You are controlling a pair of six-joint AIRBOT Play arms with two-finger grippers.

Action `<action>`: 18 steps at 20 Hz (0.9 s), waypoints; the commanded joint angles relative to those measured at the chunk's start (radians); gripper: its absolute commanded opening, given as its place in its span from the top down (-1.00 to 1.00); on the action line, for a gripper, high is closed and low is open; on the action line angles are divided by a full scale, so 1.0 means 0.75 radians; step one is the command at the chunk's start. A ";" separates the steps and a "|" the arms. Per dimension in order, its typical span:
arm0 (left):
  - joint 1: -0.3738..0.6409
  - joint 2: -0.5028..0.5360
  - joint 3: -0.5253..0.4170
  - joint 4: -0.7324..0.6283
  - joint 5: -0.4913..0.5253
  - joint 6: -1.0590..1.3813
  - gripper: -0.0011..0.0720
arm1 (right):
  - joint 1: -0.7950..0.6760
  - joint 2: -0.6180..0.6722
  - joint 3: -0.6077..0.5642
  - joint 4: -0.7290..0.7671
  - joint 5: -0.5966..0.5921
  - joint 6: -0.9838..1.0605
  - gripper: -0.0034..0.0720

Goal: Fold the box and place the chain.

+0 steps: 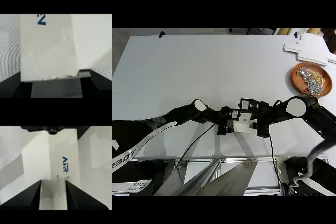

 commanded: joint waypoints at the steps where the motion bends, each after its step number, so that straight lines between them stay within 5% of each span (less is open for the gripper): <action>1: 0.001 0.001 -0.001 0.000 0.001 0.001 0.59 | 0.002 0.004 -0.045 0.005 -0.060 -0.026 0.00; 11: 0.001 0.001 -0.001 0.000 0.001 0.001 0.59 | 0.002 0.005 -0.056 0.004 -0.149 -0.046 0.52; 18: 0.001 0.001 -0.001 0.000 0.001 0.001 0.59 | 0.002 0.015 -0.060 0.003 -0.174 -0.046 0.57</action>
